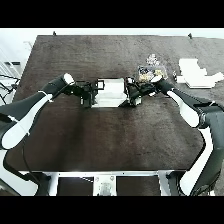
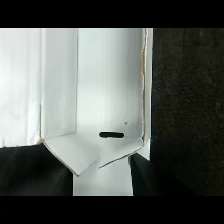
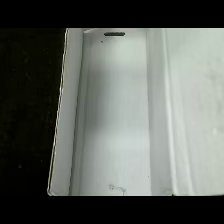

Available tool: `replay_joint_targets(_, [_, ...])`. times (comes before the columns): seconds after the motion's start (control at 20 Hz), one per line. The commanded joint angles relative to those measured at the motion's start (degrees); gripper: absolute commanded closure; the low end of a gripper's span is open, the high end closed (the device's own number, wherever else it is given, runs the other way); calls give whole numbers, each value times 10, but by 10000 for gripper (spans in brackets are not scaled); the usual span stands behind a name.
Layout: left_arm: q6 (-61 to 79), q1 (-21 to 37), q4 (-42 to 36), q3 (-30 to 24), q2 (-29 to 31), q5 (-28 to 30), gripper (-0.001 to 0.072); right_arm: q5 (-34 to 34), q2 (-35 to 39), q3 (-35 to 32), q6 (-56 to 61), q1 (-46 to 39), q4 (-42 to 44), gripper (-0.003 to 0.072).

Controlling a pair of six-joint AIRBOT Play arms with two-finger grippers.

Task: Fold the box and place the chain.

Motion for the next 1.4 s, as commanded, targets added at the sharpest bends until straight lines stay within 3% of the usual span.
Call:
replay_joint_targets(0.0, [16,0,-29,1,-1,1,464,0,0,0,0,0,0,103])
replay_joint_targets(0.05, [23,0,-38,1,-1,-1,530,0,0,0,0,0,0,103])
replay_joint_targets(0.45, [60,-1,-113,0,-21,-21,528,0,0,0,0,0,0,103])
replay_joint_targets(0.55, [72,-1,-135,0,-21,-21,310,0,0,0,0,0,0,103])
replay_joint_targets(0.7, [73,-1,-137,0,-22,-21,311,0,0,0,0,0,0,103])
replay_joint_targets(0.75, [74,-1,-136,0,-22,-21,250,0,0,0,0,0,0,103])
replay_joint_targets(0.8, [74,-1,-137,0,-22,-19,127,0,0,0,0,0,0,103])
replay_joint_targets(1.1, [72,-1,-136,0,-22,-16,114,0,0,0,0,0,0,103])
replay_joint_targets(1.2, [72,-1,-134,0,-22,-16,116,0,0,0,0,0,0,103])
replay_joint_targets(1.25, [72,-1,-131,0,-21,-16,199,0,0,0,0,0,0,103])
replay_joint_targets(1.3, [72,0,-129,1,-20,-15,390,0,0,0,0,0,0,103])
replay_joint_targets(1.35, [72,1,-123,1,-19,-15,483,0,0,0,0,0,0,103])
